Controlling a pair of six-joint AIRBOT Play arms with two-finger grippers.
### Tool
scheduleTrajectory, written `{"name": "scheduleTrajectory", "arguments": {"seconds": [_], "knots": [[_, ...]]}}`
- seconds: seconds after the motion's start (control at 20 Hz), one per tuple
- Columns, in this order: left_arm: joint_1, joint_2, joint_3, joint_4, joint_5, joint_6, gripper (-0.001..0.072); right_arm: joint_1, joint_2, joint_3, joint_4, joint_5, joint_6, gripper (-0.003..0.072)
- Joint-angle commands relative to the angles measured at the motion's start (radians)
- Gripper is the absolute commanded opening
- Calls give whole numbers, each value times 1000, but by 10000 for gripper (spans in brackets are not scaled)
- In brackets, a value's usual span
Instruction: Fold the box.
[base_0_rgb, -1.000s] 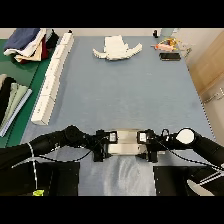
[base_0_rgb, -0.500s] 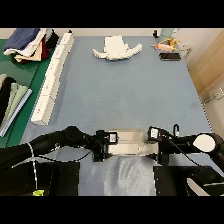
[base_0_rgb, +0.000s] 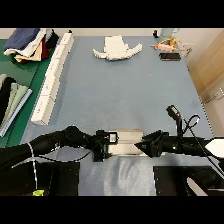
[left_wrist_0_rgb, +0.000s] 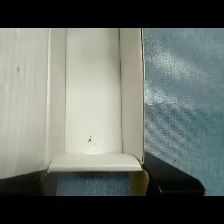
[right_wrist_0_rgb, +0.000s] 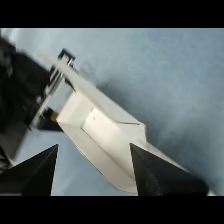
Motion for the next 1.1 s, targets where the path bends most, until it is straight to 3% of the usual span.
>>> {"name": "scheduleTrajectory", "arguments": {"seconds": [0.0, 0.25, 0.35, 0.4, 0.55, 0.6, 0.65, 0.8, 1.05], "knots": [[1, 0, 1, 0, 1, 0, 497, 0, -64, 1, 66, -84, 357, 715], [1, 0, 1, 0, 1, 0, 497, 0, -232, 1, 133, -83, 359, 682], [1, 0, 1, 0, 1, 0, 497, 7, -282, 1, 239, -68, 255, 449], [1, 0, 1, 0, 1, 0, 497, 19, -299, 1, 269, -79, 246, 403], [1, 0, 1, 0, 1, 0, 497, 39, -340, 1, 322, -108, 235, 391], [1, 0, 1, 0, 1, 0, 497, 39, -350, 1, 367, -114, 181, 300], [1, 0, 1, 0, 1, 0, 497, 39, -356, 1, 426, -114, 103, 277], [1, 0, 1, 0, 1, 0, 497, 39, -364, 1, 552, -156, -50, 277], [1, 0, 1, 0, 1, 0, 497, 37, -486, 46, 526, -230, -155, 271]]}}
